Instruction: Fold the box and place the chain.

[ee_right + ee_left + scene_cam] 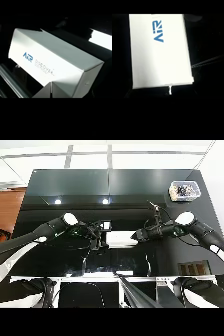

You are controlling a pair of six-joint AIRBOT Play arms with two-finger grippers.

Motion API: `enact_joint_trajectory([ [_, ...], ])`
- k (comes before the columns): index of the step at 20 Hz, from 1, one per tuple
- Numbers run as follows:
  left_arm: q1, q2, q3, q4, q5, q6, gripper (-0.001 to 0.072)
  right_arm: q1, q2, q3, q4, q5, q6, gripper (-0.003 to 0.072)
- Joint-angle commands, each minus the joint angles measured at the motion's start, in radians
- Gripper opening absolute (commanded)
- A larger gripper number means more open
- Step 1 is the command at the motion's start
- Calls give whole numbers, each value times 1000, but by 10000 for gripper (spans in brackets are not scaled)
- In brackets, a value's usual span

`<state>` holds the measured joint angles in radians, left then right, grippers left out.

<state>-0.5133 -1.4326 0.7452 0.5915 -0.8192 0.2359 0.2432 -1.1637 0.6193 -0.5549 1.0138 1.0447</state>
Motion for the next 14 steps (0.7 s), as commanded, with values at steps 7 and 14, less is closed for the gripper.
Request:
enact_joint_trajectory([
  [7,0,-1,0,-32,4,-1,391,8,-19,-2,-47,-28,62,13],
  [14,0,-1,0,-32,3,-1,391,15,-2,24,-48,17,62,13],
])
